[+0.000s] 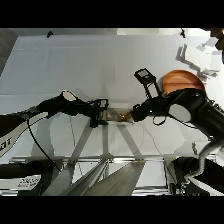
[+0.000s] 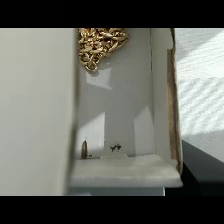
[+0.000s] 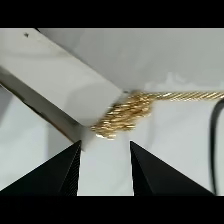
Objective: Fold the box and place the chain.
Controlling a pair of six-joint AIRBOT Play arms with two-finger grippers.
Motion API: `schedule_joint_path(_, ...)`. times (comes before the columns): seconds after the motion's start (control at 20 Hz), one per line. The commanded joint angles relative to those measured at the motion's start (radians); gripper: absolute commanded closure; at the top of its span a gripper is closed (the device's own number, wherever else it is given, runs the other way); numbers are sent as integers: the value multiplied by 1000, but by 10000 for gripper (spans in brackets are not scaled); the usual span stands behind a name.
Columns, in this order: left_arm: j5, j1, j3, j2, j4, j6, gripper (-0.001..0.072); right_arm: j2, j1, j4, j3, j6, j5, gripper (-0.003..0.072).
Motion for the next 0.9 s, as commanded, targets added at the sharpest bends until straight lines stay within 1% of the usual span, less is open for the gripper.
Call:
schedule_joint_path(0.0, 0, 0, 0, -1, 0, 0, 365, 49, -78, 0, 0, -335, 66, 349)
schedule_joint_path(0.1, 0, 0, 0, -1, 0, 0, 365, 48, -163, 24, -9, -537, 95, 349)
schedule_joint_path(0.2, 0, 0, 0, -1, 0, 0, 365, 48, -261, 117, -44, -805, 71, 347)
schedule_joint_path(0.25, 0, 0, 0, -1, 0, 0, 365, 48, -308, 186, -69, -953, 49, 309)
schedule_joint_path(0.3, 0, 0, 0, -1, 0, 0, 365, 48, -354, 257, -100, -1116, 16, 208)
schedule_joint_path(0.35, 0, 0, 0, -1, 0, 0, 365, 48, -394, 315, -131, -1273, -25, 185)
schedule_joint_path(0.4, 0, 0, 0, -1, 0, 0, 365, 40, -425, 357, -149, -1402, -52, 185)
schedule_joint_path(0.45, 0, 0, 0, -1, 0, 0, 365, 15, -455, 394, -151, -1516, -55, 185)
schedule_joint_path(0.55, 0, 0, 0, -1, 0, 0, 365, -60, -499, 443, -150, -1644, -58, 189)
schedule_joint_path(0.7, 0, 0, 0, -1, 0, 0, 365, -198, -512, 444, -134, -1714, -55, 192)
schedule_joint_path(0.85, 0, 0, 0, -1, 0, 0, 365, -301, -512, 458, -66, -1733, -62, 192)
